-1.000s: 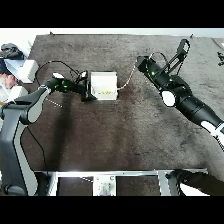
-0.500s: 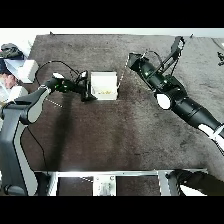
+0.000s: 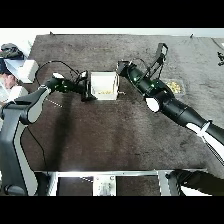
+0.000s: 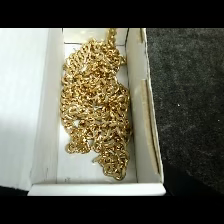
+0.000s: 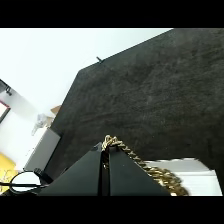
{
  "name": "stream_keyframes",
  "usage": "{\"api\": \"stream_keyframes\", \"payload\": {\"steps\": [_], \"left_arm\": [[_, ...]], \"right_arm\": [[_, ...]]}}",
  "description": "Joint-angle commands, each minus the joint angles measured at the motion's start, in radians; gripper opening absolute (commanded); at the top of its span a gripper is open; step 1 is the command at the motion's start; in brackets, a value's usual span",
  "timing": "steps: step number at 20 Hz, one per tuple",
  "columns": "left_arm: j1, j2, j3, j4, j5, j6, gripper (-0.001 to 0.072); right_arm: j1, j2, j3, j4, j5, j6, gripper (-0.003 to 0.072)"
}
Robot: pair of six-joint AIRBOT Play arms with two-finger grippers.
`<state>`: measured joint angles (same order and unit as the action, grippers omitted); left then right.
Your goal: Fold the box and place the chain.
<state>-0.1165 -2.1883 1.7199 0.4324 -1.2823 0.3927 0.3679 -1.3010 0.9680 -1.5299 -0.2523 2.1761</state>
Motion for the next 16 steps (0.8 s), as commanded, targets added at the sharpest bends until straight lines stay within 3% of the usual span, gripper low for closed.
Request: {"api": "stream_keyframes", "payload": {"steps": [1,5,8,10,13,16], "left_arm": [[0.000,0.000,0.000,0.000,0.000,0.000,0.0226],[0.000,0.000,0.000,0.000,0.000,0.000,0.0226],[0.000,0.000,0.000,0.000,0.000,0.000,0.0226],[0.000,0.000,0.000,0.000,0.000,0.000,0.0227],[0.000,0.000,0.000,0.000,0.000,0.000,0.0227],[0.000,0.000,0.000,0.000,0.000,0.000,0.0227]], "right_arm": [[0.025,-0.047,0.037,0.000,-0.002,0.002,-0.0013],[0.065,-0.121,0.078,0.000,0.037,0.002,-0.0012],[0.068,-0.168,0.078,0.000,0.153,-0.004,-0.0005],[0.054,-0.174,0.077,-0.019,0.235,-0.024,0.0279],[0.018,-0.165,0.077,-0.027,0.327,-0.133,0.0274],[-0.064,-0.153,0.078,-0.026,0.520,-0.270,0.0274]]}}
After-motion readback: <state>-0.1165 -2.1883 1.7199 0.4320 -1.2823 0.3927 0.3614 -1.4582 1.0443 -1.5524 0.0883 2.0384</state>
